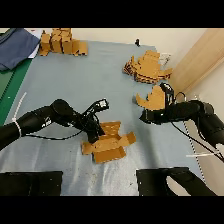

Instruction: Fold the box.

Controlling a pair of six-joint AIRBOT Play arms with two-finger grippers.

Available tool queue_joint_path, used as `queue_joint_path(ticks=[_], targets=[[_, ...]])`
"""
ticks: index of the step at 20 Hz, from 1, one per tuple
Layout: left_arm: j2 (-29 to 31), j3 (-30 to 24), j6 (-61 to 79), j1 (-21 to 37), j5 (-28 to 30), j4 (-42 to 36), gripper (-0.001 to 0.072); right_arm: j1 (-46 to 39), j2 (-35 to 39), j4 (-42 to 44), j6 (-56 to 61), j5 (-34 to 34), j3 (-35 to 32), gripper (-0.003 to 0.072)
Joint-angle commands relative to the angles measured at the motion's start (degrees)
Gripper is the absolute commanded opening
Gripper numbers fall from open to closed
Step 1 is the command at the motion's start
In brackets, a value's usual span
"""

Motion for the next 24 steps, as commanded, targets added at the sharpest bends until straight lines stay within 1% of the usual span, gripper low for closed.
queue_joint_path(ticks=[1,4,6,8,9,11,12,13,14,17,19,20,21,24], targets=[[0.9,0.1,2.5,1.5,-3.7,0.6,0.0013,0.0,-1.2,0.7,0.2,-0.3,0.1,0.0358],[3.1,0.1,5.6,1.8,-5.3,-0.4,0.0013,0.0,-1.2,0.8,0.2,-0.2,-0.4,0.0357],[3.4,0.0,7.7,1.8,-6.0,-0.6,0.0013,0.1,-1.2,0.9,0.7,-0.2,-0.9,0.0357],[3.4,0.0,10.6,1.8,-6.2,-3.3,0.0013,0.1,-1.2,1.1,0.8,0.0,-1.6,0.0357],[3.4,0.0,13.6,1.8,-5.8,-6.1,0.0012,0.1,-1.2,1.1,0.8,0.0,-1.8,0.0357],[3.4,-0.1,16.8,1.8,-3.2,-8.7,0.0013,0.1,-1.2,1.1,0.9,0.0,-2.0,0.0357],[3.3,-0.6,17.4,1.8,-1.6,-9.4,0.0013,0.1,-1.2,1.3,0.9,0.0,-2.0,0.0357],[3.2,-1.5,18.5,1.8,-1.0,-10.5,0.0013,0.1,-1.2,1.5,0.9,0.1,-1.9,0.0357],[3.2,-2.7,20.0,1.8,-0.8,-11.6,0.0013,0.2,-1.2,1.5,0.8,0.3,-1.9,0.0341],[3.2,-5.3,21.2,1.8,1.8,-12.1,0.0013,0.2,-1.2,1.5,0.9,0.3,-1.9,0.0341],[2.9,-5.8,22.4,1.8,2.0,-12.2,0.0013,0.2,-1.2,1.5,0.9,0.3,-1.9,0.0341],[2.3,-5.8,22.7,1.8,2.0,-12.2,0.0013,0.2,-1.2,1.6,0.9,0.3,-1.9,0.0310],[1.4,-5.8,22.7,1.8,1.9,-12.2,0.0013,0.2,-1.2,1.7,0.9,0.3,-1.9,0.0264],[-1.5,-5.8,22.7,1.8,1.8,-12.2,0.0013,0.5,-1.2,2.0,0.9,0.3,-1.9,0.0263]])
